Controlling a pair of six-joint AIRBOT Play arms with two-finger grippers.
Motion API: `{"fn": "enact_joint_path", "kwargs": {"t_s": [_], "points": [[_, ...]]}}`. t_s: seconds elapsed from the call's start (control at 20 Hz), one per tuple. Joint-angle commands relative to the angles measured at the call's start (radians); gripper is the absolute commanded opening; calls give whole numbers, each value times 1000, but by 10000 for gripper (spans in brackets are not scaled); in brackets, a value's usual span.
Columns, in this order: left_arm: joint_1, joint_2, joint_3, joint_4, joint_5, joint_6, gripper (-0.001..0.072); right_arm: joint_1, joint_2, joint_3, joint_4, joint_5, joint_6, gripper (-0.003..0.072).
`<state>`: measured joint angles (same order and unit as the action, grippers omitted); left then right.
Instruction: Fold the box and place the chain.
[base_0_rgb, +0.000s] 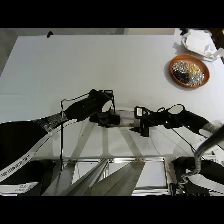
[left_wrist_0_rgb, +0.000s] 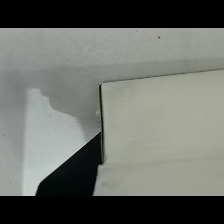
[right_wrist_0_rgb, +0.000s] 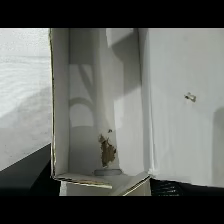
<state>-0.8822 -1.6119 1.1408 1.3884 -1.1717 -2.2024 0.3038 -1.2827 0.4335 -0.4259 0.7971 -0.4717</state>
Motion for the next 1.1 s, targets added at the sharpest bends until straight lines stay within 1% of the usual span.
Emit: {"fn": "enact_joint_path", "kwargs": {"t_s": [0.0,0.05,0.1,0.35,0.45,0.6,0.7,0.75,0.8,0.9,1.0,1.05], "points": [[3,9,0,-16,2,-3,110,0,1,0,0,-1,0,336],[6,20,0,-23,2,6,179,0,1,0,0,-1,0,336],[12,34,0,-26,1,7,220,0,1,0,0,-1,0,337],[43,111,0,-27,-7,98,223,0,1,0,0,-1,0,336],[64,136,0,-41,-27,129,231,0,1,0,0,-1,0,336],[112,182,0,-75,-118,298,231,0,1,0,0,-1,0,337],[157,234,0,-75,-146,470,243,0,1,0,0,-1,0,337],[183,266,0,-76,-150,547,356,0,1,0,0,-1,0,337],[214,304,0,-75,-149,600,452,0,1,0,0,-1,0,337],[278,379,0,-76,-142,679,472,0,1,0,0,-1,0,337],[339,446,-6,-76,-139,842,683,0,1,0,0,-1,0,337],[364,472,-19,-75,-139,952,693,0,1,0,0,-1,0,337]]}}
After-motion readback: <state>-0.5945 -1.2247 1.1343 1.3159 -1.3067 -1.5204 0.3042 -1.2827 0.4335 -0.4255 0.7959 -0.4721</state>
